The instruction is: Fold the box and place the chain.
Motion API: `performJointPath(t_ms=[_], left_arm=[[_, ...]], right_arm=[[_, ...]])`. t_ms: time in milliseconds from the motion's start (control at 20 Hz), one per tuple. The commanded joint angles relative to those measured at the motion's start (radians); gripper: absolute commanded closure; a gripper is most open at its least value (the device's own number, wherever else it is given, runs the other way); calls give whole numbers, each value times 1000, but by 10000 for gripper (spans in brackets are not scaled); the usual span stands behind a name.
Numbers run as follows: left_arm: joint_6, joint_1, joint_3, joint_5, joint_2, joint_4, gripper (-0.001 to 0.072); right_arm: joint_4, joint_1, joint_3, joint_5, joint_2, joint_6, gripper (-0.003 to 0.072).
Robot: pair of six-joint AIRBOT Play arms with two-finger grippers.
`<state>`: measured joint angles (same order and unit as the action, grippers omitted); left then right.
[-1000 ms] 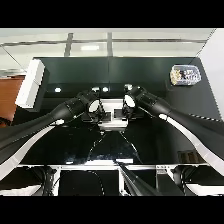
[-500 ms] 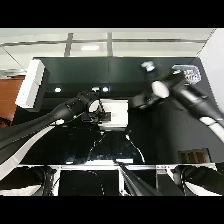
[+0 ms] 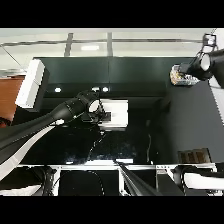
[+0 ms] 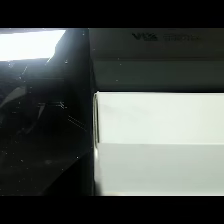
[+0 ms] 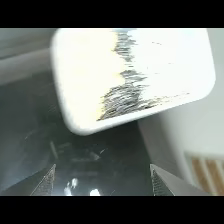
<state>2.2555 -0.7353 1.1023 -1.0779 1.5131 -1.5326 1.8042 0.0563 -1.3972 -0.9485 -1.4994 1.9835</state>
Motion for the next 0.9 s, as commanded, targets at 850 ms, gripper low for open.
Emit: performJointPath(t_ms=[850], left_arm=[[0,1,0,2,0,0,682]], right_arm=[[-163,215,-663,-243,-624,3,247]])
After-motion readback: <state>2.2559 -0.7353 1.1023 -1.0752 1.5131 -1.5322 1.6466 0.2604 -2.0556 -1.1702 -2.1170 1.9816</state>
